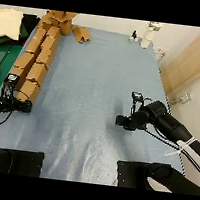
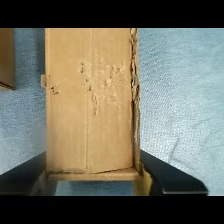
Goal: Fold the box.
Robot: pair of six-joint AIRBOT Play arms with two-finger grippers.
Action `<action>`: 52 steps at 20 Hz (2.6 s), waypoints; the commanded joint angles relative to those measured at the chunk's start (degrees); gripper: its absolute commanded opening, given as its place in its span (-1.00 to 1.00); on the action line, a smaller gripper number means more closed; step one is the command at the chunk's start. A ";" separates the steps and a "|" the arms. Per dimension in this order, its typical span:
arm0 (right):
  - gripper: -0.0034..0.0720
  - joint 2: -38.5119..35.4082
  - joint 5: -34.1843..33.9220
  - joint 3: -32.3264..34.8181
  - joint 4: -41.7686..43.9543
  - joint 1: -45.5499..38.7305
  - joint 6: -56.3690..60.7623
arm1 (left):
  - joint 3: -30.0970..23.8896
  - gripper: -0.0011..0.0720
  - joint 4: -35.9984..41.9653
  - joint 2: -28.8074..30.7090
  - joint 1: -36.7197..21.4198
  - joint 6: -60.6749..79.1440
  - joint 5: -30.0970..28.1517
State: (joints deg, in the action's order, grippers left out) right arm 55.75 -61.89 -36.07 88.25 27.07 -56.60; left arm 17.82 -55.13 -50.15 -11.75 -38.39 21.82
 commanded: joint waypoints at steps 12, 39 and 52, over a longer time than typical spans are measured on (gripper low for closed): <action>-0.90 0.02 0.04 -0.04 0.02 -0.02 0.00 | 5.86 1.00 -16.68 9.40 -0.13 -11.17 23.08; -0.90 23.10 -2.67 -35.08 10.14 -0.33 -12.52 | 53.51 -0.94 -9.46 -31.61 35.34 -42.34 47.91; -0.90 29.55 -4.59 -38.29 12.52 -0.31 -12.46 | 53.42 -0.94 -11.08 -34.49 37.46 -44.96 45.99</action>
State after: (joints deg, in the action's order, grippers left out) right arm 85.01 -66.11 -74.19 100.71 26.79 -69.06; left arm 71.18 -66.06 -84.47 25.63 -83.20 67.83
